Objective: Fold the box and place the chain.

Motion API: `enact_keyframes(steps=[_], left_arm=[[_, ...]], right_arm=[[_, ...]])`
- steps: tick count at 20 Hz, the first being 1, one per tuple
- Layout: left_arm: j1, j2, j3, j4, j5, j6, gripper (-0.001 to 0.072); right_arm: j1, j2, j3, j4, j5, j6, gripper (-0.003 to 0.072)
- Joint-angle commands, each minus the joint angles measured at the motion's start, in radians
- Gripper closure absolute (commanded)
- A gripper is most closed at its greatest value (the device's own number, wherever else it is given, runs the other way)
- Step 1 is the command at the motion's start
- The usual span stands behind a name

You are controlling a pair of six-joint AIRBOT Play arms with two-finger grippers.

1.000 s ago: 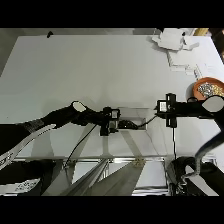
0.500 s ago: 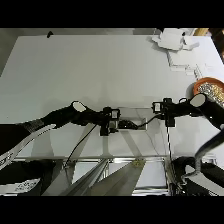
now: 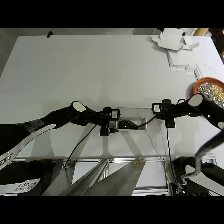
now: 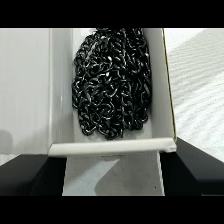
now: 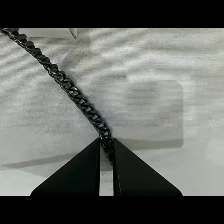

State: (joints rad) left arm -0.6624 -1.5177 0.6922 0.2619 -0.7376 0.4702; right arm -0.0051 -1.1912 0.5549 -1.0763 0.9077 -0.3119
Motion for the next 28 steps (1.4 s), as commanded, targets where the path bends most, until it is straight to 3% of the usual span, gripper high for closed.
enact_keyframes(steps=[1, 4, 8, 11, 14, 17, 20, 21, 22, 23, 28], left_arm=[[0.000, 0.000, 0.000, 0.000, 0.000, 0.000, 0.0390], [0.000, 0.000, 0.000, 0.000, 0.000, 0.000, 0.0390], [0.000, 0.000, 0.000, 0.000, 0.000, 0.000, 0.0390], [0.000, 0.000, 0.000, 0.000, 0.000, 0.000, 0.0390], [0.000, 0.000, 0.000, 0.000, 0.000, 0.000, 0.0390], [0.000, 0.000, 0.000, 0.000, 0.000, 0.000, 0.0390], [0.000, 0.000, 0.000, 0.000, 0.000, 0.000, 0.0390], [0.000, 0.000, 0.000, 0.000, 0.000, 0.000, 0.0390], [0.000, 0.000, 0.000, 0.000, 0.000, 0.000, 0.0390], [0.000, 0.000, 0.000, 0.000, 0.000, 0.000, 0.0390], [0.000, 0.000, 0.000, 0.000, 0.000, 0.000, 0.0390]], right_arm=[[0.008, 0.066, 0.001, -0.027, 0.073, 0.050, 0.0667], [0.028, 0.232, 0.001, 0.002, 0.122, 0.175, 0.0667], [0.120, 0.411, 0.001, 0.153, 0.208, 0.181, 0.0666], [0.227, 0.426, 0.001, 0.343, 0.198, 0.181, 0.0667], [0.346, 0.426, 0.001, 0.467, 0.091, 0.181, 0.0667], [0.438, 0.420, 0.001, 0.470, -0.022, 0.181, 0.0667], [0.459, 0.372, 0.001, 0.466, -0.044, 0.181, 0.0666], [0.459, 0.349, 0.001, 0.451, -0.045, 0.181, 0.0621], [0.458, 0.335, 0.001, 0.434, -0.049, 0.181, 0.0528], [0.457, 0.333, 0.002, 0.397, -0.055, 0.181, 0.0496], [0.295, 0.415, 0.045, 0.125, 0.091, 0.185, 0.0496]])
